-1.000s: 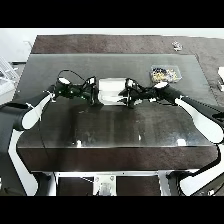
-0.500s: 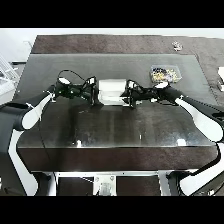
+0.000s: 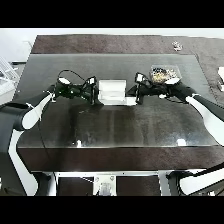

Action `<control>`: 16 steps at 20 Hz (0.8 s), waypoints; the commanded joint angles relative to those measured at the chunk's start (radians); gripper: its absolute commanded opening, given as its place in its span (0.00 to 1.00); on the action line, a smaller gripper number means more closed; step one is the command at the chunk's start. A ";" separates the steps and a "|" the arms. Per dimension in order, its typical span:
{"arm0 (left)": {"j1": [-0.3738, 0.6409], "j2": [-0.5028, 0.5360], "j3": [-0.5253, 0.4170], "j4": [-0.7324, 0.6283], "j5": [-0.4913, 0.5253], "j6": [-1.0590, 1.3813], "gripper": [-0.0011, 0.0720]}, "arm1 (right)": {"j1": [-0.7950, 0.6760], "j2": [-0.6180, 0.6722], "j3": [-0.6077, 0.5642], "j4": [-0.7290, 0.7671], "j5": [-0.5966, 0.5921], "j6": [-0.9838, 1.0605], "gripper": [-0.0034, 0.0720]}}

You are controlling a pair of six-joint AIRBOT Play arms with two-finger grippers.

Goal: Fold the box and place the chain.

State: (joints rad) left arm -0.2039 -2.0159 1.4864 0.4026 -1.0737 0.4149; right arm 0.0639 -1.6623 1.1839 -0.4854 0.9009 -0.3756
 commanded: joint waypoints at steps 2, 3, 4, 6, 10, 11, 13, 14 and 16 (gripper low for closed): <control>0.001 0.001 0.000 0.001 -0.002 0.001 0.50 | -0.043 0.091 0.001 -0.001 0.000 0.160 0.05; 0.001 0.001 0.000 0.001 -0.004 0.001 0.50 | -0.055 0.114 0.002 0.004 -0.010 0.283 0.05; 0.001 0.001 0.000 0.001 -0.012 0.001 0.50 | -0.073 0.133 0.013 -0.006 -0.010 0.486 0.05; 0.001 0.001 0.000 0.001 -0.012 0.001 0.50 | -0.124 0.157 0.033 -0.071 -0.005 0.857 0.05; 0.001 0.001 0.000 0.001 -0.011 0.001 0.50 | -0.251 0.159 0.040 -0.238 0.144 1.299 0.05; 0.001 0.001 0.000 0.001 -0.011 0.001 0.50 | -0.274 0.159 0.037 -0.259 0.185 1.357 0.05; 0.001 0.001 0.000 0.001 -0.013 0.001 0.50 | -0.303 0.157 0.019 -0.267 0.220 1.371 0.05; 0.001 0.001 0.000 0.001 -0.013 0.001 0.50 | -0.304 0.150 0.009 -0.268 0.219 1.371 0.05; 0.001 0.001 0.000 0.001 -0.013 0.001 0.50 | -0.300 0.105 0.004 -0.267 0.240 1.392 0.05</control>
State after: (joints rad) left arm -0.2043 -2.0159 1.4864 0.4046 -1.0859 0.4156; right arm -0.2161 -1.5249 1.1988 -0.7250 1.0885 0.9073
